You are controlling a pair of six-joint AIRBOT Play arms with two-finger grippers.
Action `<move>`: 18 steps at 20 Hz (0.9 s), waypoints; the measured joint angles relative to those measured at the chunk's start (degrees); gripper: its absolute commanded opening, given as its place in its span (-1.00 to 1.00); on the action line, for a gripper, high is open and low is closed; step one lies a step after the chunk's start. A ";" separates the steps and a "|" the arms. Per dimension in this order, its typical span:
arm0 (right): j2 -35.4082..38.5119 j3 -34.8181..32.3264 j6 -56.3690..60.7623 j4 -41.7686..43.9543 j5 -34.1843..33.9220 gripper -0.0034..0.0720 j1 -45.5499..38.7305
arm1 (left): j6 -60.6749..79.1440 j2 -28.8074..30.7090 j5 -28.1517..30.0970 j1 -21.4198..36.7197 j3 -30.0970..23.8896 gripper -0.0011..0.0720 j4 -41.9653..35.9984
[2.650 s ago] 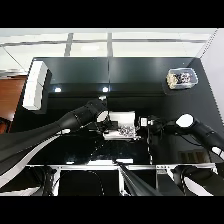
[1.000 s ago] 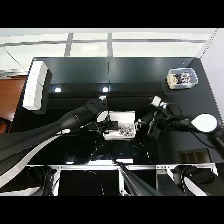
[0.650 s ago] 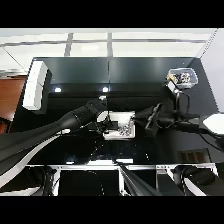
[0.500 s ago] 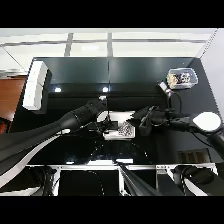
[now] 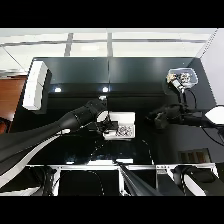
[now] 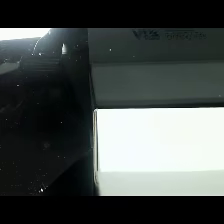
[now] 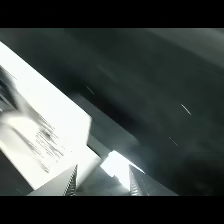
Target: Fold the box and place the chain.
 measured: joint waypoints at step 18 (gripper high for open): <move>0.26 0.04 3.45 -10.67 3.08 0.09 -3.56 | 12.70 27.61 -4.04 7.39 -15.50 0.25 15.89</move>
